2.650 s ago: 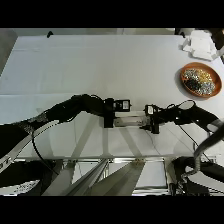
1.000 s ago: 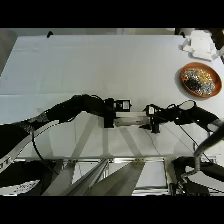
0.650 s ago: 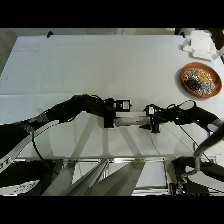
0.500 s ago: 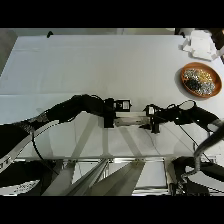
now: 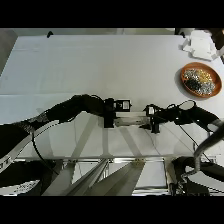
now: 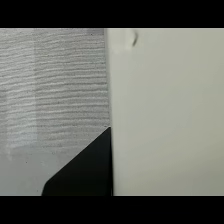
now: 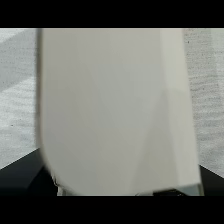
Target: Fold the box and place the chain.
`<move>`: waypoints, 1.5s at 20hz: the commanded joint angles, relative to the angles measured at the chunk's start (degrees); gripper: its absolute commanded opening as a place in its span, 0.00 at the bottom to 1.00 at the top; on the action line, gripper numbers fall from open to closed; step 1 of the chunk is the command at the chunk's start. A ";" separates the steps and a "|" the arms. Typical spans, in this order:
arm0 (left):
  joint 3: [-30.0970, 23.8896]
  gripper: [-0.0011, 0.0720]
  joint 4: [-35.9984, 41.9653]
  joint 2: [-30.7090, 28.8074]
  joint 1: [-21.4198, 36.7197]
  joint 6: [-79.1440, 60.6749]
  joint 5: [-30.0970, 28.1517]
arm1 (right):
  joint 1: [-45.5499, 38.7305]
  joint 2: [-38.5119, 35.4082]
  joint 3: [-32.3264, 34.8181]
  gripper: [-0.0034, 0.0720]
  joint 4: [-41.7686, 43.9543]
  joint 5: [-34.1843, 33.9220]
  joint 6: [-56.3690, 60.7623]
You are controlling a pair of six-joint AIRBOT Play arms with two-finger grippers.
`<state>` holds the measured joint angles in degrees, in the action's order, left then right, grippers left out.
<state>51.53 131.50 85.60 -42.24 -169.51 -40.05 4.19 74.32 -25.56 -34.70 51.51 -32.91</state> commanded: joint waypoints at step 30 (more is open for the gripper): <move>-0.04 0.02 -3.26 -25.90 0.46 23.76 -20.81 | -0.02 -0.04 0.02 0.60 0.00 0.11 0.00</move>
<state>51.46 119.28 62.00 -39.48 -146.26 -57.98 4.19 74.32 -25.56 -34.72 51.53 -32.91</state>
